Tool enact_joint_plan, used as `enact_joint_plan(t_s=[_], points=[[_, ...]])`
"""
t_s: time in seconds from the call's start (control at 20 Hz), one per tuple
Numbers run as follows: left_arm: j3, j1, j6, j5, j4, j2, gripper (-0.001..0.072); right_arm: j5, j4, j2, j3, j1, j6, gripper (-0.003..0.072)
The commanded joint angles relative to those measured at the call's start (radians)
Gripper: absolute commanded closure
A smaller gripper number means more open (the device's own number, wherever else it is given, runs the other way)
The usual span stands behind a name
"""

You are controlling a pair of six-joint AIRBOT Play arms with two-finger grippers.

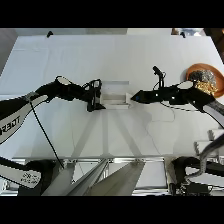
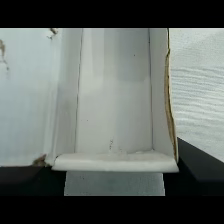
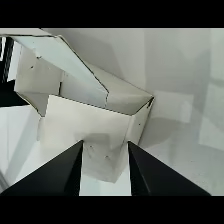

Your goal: Fold the box and place the chain.

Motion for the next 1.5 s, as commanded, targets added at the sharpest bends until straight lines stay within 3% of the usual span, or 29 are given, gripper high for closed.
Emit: enact_joint_plan(t_s=[0.0, 0.25, 0.3, 0.35, 0.4, 0.7, 1.0, 1.45], points=[[0.0, 0.0, 0.0, 0.0, 0.0, 0.0, 0.0565, 0.012, 0.008, -0.001, 0.0, 0.009, -0.013, 0.042], [0.0, 0.0, 0.0, 0.0, 0.0, 0.0, 0.0565, -0.021, -0.008, 0.0, 0.0, 0.033, -0.037, 0.0469], [0.0, 0.0, 0.0, 0.0, 0.0, 0.0, 0.0565, -0.039, -0.022, 0.0, 0.0, 0.033, -0.037, 0.0449], [0.0, 0.0, 0.0, 0.0, 0.0, 0.0, 0.0565, -0.051, -0.03, 0.0, 0.0, 0.033, -0.032, 0.0314], [0.0, 0.0, 0.0, 0.0, 0.0, 0.0, 0.0565, -0.063, -0.036, 0.0, 0.0, 0.033, -0.02, 0.0292], [0.0, 0.0, 0.0, 0.0, 0.0, 0.0, 0.0565, -0.115, -0.086, 0.0, 0.0, 0.033, 0.024, 0.0299], [0.0, 0.0, 0.0, 0.0, 0.0, 0.0, 0.0565, -0.12, -0.046, 0.0, 0.0, 0.035, 0.018, 0.0277], [0.0, 0.0, 0.0, 0.0, 0.0, 0.0, 0.0565, -0.169, -0.029, 0.0, 0.0, 0.134, 0.068, 0.0299]])
